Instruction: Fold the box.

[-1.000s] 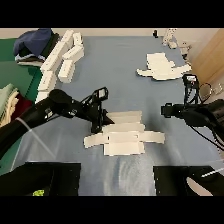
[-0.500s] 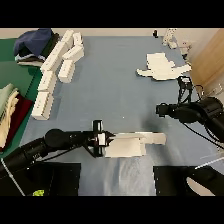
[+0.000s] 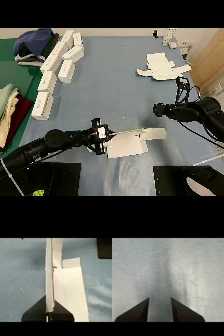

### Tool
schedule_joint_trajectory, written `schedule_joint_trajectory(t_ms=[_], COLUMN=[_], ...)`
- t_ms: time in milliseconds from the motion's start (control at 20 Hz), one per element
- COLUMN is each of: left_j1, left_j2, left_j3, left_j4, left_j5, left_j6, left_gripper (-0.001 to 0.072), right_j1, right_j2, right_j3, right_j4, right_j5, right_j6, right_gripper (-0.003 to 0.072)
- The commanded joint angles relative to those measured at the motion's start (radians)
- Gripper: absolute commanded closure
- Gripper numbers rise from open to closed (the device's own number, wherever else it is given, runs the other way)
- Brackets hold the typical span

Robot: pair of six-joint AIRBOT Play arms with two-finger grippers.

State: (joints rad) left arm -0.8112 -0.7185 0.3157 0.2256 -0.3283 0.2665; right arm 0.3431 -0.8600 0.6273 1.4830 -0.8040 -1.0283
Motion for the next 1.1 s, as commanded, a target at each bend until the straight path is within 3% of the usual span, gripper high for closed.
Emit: schedule_joint_trajectory(t_ms=[0, 100, 350, 700, 1050], left_j1=[0.123, 0.225, 0.249, 0.248, 0.248], left_j2=[-0.018, -0.072, -0.2, -0.33, -0.348], left_j3=[0.034, 0.062, 0.197, 0.242, 0.241], left_j4=[0.03, 0.124, 0.22, 0.22, 0.22], left_j5=[-0.176, -0.365, -0.453, -0.473, -0.472], left_j6=[-0.056, -0.087, -0.128, -0.128, -0.129], left_gripper=[0.0699, 0.0699, 0.0698, 0.0698, 0.0698], right_j1=[0.001, 0.001, 0.002, 0.002, 0.002], right_j2=[-0.001, -0.001, -0.001, -0.001, -0.001], right_j3=[0.001, 0.001, 0.001, 0.001, 0.001], right_j4=[0.023, 0.025, 0.032, 0.033, 0.035], right_j5=[0.0, 0.001, 0.003, 0.002, 0.002], right_j6=[0.0, 0.0, 0.0, 0.0, 0.0], right_gripper=[0.0287, 0.0287, 0.0287, 0.0287, 0.0287])
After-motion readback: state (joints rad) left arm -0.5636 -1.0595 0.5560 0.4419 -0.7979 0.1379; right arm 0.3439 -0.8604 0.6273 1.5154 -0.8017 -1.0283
